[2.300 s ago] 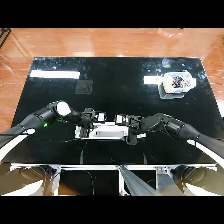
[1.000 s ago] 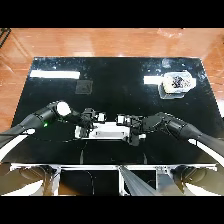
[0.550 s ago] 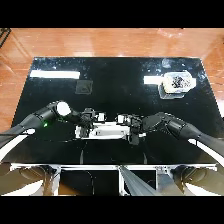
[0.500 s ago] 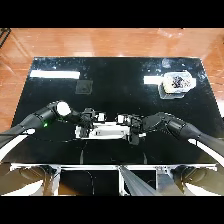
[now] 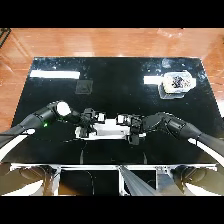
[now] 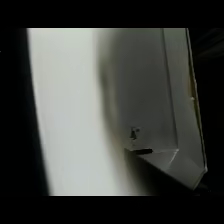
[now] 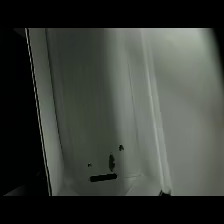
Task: Fold the box and place the chain.
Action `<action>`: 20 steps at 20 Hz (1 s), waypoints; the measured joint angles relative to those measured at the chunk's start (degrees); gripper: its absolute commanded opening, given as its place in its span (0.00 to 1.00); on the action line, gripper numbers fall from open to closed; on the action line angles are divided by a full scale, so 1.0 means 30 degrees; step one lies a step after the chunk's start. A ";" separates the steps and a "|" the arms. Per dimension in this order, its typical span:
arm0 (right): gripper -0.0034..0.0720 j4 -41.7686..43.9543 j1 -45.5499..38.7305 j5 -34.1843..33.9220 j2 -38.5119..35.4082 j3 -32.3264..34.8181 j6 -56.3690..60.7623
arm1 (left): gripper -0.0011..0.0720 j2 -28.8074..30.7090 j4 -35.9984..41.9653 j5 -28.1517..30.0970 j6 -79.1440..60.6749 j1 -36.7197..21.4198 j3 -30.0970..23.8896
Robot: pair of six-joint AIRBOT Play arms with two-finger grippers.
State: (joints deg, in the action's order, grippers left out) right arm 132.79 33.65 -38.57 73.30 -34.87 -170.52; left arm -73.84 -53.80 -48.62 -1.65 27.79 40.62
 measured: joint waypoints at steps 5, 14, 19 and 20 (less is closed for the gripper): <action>0.44 0.0000 0.0000 -0.0036 0.0000 0.0000 0.0138 | 0.81 0.0488 0.0007 0.0000 0.1151 -0.0175 0.0000; 0.44 0.0007 0.0000 -0.0051 0.0000 0.0000 0.0189 | 0.55 0.5122 0.0015 -0.2375 0.6870 -0.3708 0.0000; 0.44 0.0007 0.0000 -0.0058 0.0000 0.0000 0.0189 | 0.04 0.6812 0.1188 -0.8123 0.9974 -0.4838 -0.0117; 0.44 0.0007 0.0000 -0.0058 -0.0007 0.0000 0.0189 | 0.04 0.6936 0.1996 -0.8845 1.0244 -0.4801 -0.0255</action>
